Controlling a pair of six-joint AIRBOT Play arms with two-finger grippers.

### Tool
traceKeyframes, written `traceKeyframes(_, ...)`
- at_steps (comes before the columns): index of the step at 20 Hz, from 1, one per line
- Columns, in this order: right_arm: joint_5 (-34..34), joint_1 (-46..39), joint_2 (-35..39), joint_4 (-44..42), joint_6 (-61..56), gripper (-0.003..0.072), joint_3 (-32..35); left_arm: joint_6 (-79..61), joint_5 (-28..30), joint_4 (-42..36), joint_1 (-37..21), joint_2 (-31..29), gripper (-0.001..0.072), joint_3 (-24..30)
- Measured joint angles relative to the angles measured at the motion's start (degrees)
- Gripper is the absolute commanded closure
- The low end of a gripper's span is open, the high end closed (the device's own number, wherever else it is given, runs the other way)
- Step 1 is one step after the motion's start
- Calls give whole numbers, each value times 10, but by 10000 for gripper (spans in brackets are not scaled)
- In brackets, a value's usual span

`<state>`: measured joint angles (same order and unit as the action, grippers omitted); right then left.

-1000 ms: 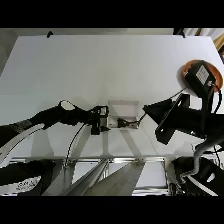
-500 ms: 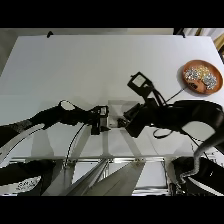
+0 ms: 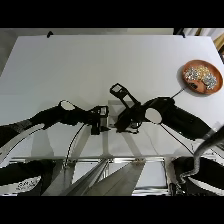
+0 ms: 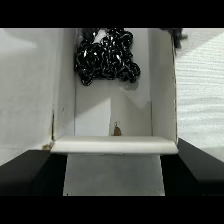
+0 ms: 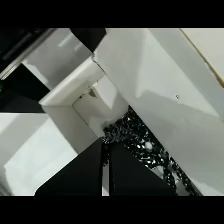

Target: Fold the box and place the chain.

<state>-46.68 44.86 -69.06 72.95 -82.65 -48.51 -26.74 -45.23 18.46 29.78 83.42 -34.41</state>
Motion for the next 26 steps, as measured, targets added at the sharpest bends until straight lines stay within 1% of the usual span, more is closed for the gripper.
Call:
traceKeyframes(1, 2, 0, -13, -2, -1, 665, 0, 0, 0, 0, 0, 0, 570, 0)
traceKeyframes(2, 2, 0, -24, -3, -5, 630, 0, 0, 0, 0, 0, 0, 570, 0)
traceKeyframes(3, 4, 0, -32, -4, -9, 566, 0, 0, 0, 0, 0, 0, 570, 0)
traceKeyframes(5, 5, 0, -42, -6, -14, 493, 0, 0, 0, 0, 0, 0, 570, 0)
traceKeyframes(8, 5, 0, -46, -6, -19, 492, 0, 0, 0, 0, 0, 0, 570, 0)
traceKeyframes(10, 0, 0, -31, -6, -22, 493, 0, 0, 0, 0, 0, 0, 570, 0)
traceKeyframes(13, -6, -3, 24, 12, -35, 494, 0, 0, 0, 0, 0, 0, 570, 0)
traceKeyframes(16, -22, -22, 97, 62, -76, 494, 0, 0, 0, 0, 0, 0, 570, 0)
traceKeyframes(19, -71, -76, 150, 122, -114, 486, 0, 0, 0, 0, 0, 0, 570, 0)
traceKeyframes(21, -106, -132, 166, 159, -129, 484, 3, 0, 0, 0, 0, 0, 570, 0)
traceKeyframes(22, -114, -162, 170, 175, -134, 484, 6, 0, 0, 0, 0, 0, 570, 0)
traceKeyframes(24, -111, -229, 169, 201, -140, 484, 13, 0, 0, 0, 0, 0, 570, 0)
traceKeyframes(26, -84, -298, 156, 216, -143, 484, 16, 0, 0, 0, 0, 0, 570, 0)
